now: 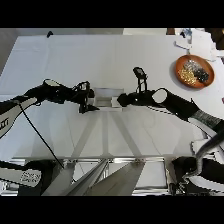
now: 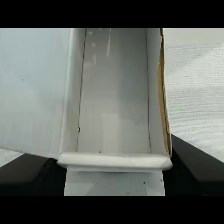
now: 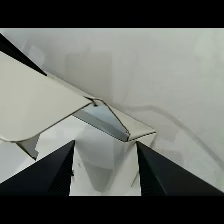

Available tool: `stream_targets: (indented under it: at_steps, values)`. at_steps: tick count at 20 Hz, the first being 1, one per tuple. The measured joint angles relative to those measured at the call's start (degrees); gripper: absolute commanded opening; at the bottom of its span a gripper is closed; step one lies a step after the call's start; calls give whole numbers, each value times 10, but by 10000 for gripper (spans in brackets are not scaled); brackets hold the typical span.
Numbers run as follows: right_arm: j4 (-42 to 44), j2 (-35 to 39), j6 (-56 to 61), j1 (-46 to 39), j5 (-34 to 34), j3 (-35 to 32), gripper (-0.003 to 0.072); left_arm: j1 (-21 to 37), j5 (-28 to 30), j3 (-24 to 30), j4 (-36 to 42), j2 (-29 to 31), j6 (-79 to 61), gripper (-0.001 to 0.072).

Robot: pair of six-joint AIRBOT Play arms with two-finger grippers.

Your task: Fold the box and place the chain.

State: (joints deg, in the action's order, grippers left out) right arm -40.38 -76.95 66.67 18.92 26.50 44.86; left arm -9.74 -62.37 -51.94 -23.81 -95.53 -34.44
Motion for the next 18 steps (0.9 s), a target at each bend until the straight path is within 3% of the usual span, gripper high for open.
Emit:
stream_targets:
  at_steps: [9,18]
  values:
    - [-127,0,130,14,-16,0,390,0,0,0,0,0,0,395]
    - [-175,-2,188,14,-25,0,385,0,0,0,0,0,0,395]
